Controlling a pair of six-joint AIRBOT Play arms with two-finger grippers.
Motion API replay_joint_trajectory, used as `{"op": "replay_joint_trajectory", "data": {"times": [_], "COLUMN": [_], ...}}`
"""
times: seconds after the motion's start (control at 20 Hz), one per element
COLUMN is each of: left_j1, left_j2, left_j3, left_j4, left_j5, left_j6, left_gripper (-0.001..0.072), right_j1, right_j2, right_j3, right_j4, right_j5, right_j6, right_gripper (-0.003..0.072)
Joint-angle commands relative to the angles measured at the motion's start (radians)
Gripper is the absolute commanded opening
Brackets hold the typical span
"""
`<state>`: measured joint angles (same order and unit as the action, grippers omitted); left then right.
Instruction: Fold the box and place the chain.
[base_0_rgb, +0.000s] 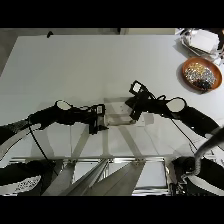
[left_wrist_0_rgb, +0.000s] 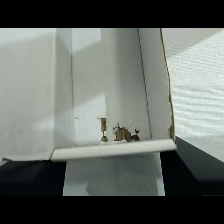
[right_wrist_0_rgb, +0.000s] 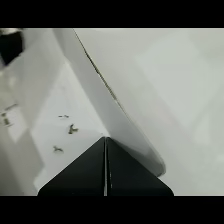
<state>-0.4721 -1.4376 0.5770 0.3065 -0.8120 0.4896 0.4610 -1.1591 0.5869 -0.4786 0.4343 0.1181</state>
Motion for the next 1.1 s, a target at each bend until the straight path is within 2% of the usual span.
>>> {"op": "replay_joint_trajectory", "data": {"times": [0.0,0.15,0.3,0.5,0.65,0.85,0.95,1.0,1.05], "left_j1": [0.001,0.001,0.001,0.001,0.001,0.001,0.001,0.001,0.001], "left_j2": [0.001,0.001,0.001,0.001,0.001,0.001,0.001,0.001,0.001], "left_j3": [0.0,0.0,0.0,0.0,0.0,0.0,0.0,0.0,0.0], "left_j4": [0.0,0.0,0.0,0.0,0.0,0.0,0.0,0.0,0.0], "left_j5": [0.0,0.0,0.0,0.0,0.0,0.0,0.0,0.0,0.0], "left_j6": [0.0,0.0,0.0,0.0,0.0,0.0,0.0,0.0,0.0], "left_gripper": [0.021,0.021,0.021,0.021,0.021,0.021,0.021,0.021,0.021], "right_j1": [0.006,0.006,0.006,0.006,0.006,0.006,0.006,0.006,0.006], "right_j2": [-0.083,-0.097,-0.079,0.02,0.126,0.191,0.188,0.188,0.187], "right_j3": [0.001,0.001,0.002,0.036,0.049,0.049,0.049,0.049,0.049], "right_j4": [-0.051,-0.208,-0.216,-0.223,-0.273,-0.59,-0.741,-0.786,-0.808], "right_j5": [-0.076,-0.008,0.027,0.051,0.18,0.461,0.592,0.617,0.614], "right_j6": [0.135,0.255,0.256,0.278,0.279,0.43,0.423,0.396,0.359], "right_gripper": [0.001,0.001,0.0011,0.0011,0.0011,0.001,0.001,0.0011,0.0048]}}
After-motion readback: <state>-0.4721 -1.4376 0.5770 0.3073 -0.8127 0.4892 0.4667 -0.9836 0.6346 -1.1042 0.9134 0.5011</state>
